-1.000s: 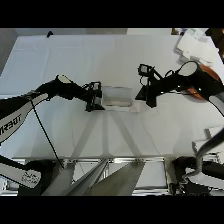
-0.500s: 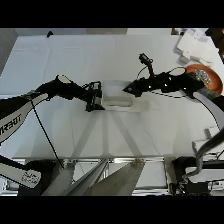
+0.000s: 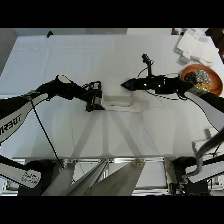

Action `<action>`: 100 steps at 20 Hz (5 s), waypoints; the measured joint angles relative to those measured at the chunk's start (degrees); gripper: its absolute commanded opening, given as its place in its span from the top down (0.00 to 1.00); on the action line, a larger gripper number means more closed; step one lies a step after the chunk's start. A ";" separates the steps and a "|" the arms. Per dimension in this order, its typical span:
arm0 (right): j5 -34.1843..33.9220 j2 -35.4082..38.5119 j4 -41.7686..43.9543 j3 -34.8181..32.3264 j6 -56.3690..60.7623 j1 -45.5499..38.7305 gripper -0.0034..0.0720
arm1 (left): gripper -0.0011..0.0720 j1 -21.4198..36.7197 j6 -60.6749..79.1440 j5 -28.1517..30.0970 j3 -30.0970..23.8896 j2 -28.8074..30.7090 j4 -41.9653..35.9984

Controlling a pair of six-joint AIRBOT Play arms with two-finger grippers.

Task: Fold the box and place the chain.

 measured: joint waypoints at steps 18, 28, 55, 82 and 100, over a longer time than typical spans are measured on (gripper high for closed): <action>7.82 8.17 -1.73 0.00 -4.39 -4.11 0.95 | 0.61 -0.02 0.07 -0.04 0.00 0.00 0.07; 6.12 29.14 -34.38 -8.11 -10.12 -3.30 0.65 | 0.61 -0.02 0.04 -0.02 0.00 0.00 0.02; -7.89 17.84 -26.99 -15.10 -35.19 2.58 0.57 | 0.61 -0.02 0.04 -0.02 0.00 0.00 0.00; -11.87 18.56 -26.16 -15.13 -40.57 6.67 0.94 | 0.61 0.00 0.07 0.00 0.00 0.00 0.00; -1.20 43.01 -52.83 -15.76 24.06 -17.05 0.95 | 0.61 -0.02 0.04 0.00 0.00 0.00 0.02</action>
